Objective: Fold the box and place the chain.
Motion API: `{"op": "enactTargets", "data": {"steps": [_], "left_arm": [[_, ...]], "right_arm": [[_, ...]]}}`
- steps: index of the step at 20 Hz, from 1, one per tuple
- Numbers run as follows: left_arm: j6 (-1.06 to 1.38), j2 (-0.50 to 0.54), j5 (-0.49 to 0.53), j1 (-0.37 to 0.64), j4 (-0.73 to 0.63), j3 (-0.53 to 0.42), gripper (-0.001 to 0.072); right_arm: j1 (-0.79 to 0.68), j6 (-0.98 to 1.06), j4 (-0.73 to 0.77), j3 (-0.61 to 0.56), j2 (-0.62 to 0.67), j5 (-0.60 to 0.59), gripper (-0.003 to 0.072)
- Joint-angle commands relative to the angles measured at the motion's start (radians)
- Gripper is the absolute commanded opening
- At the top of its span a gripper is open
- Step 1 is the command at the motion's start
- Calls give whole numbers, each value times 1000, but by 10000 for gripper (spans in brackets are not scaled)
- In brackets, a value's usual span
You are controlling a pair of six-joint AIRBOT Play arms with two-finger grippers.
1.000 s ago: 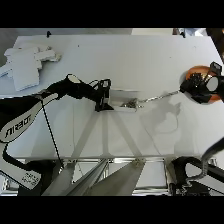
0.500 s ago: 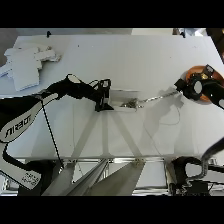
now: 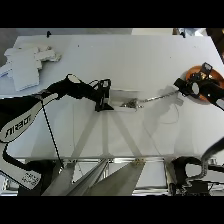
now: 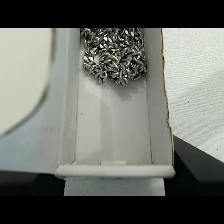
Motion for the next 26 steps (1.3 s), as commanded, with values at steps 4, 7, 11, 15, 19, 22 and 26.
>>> {"op": "enactTargets", "data": {"steps": [4, 7, 11, 15, 19, 22, 26], "left_arm": [[0, 0, 0, 1, 0, 1, 344], [0, 0, 0, 1, 0, 1, 344], [0, 0, 0, 1, 0, 1, 344], [0, 0, 0, 1, 0, 1, 344], [0, 0, 0, 1, 0, 1, 344], [0, 0, 0, 1, 0, 1, 344], [0, 0, 0, 1, 0, 1, 344]], "right_arm": [[100, -188, -2, 0, 161, 39, 11], [180, -327, 6, 1, 269, 142, 11], [315, -439, 29, 2, 391, 353, 12], [440, -573, 199, 3, 468, 445, 12], [554, -652, 359, 29, 480, 473, 11], [613, -726, 470, 68, 476, 461, 11], [643, -874, 667, 113, 471, 356, 11]]}}
